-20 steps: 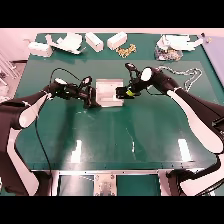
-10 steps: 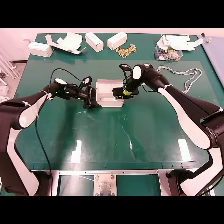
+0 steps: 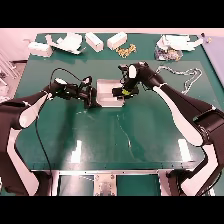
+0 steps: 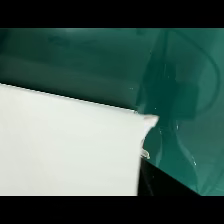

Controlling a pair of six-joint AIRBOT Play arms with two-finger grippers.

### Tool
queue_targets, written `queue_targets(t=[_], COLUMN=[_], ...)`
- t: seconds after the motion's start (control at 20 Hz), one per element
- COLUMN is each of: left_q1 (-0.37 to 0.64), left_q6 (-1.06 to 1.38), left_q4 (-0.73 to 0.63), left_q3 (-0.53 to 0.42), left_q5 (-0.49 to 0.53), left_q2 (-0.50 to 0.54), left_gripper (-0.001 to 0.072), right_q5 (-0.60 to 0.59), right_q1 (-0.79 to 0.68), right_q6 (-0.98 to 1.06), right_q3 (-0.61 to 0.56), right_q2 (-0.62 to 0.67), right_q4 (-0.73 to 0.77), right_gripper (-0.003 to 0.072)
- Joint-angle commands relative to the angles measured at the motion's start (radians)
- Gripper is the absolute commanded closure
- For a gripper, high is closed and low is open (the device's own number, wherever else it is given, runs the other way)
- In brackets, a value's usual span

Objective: Fold the box and place the chain.

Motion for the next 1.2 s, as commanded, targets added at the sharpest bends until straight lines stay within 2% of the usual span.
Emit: queue_targets(t=[0.0, 0.2, 0.25, 0.5, 0.8, 1.15], left_q1=[0.001, 0.001, 0.001, 0.001, 0.001, 0.001], left_q6=[0.000, 0.000, 0.000, 0.000, 0.000, 0.000], left_q4=[0.001, 0.001, 0.001, 0.001, 0.001, 0.001], left_q3=[0.001, 0.001, 0.001, 0.001, 0.001, 0.001], left_q5=[-0.001, 0.000, 0.000, 0.000, 0.000, 0.000], left_q2=[0.000, 0.000, 0.000, 0.000, 0.000, 0.000], left_gripper=[0.0130, 0.0130, 0.0130, 0.0131, 0.0131, 0.0130], right_q5=[0.053, 0.093, 0.101, 0.172, 0.232, 0.251], right_q1=[0.015, 0.028, 0.028, 0.031, 0.032, 0.033], right_q6=[0.020, 0.035, 0.038, 0.038, 0.038, 0.039], right_q3=[0.040, 0.087, 0.103, 0.204, 0.215, 0.214], right_q2=[-0.037, -0.054, -0.054, -0.054, -0.053, -0.061], right_q4=[-0.013, -0.041, -0.053, -0.072, -0.085, -0.110], right_gripper=[0.0328, 0.0298, 0.0238, 0.0239, 0.0239, 0.0238])
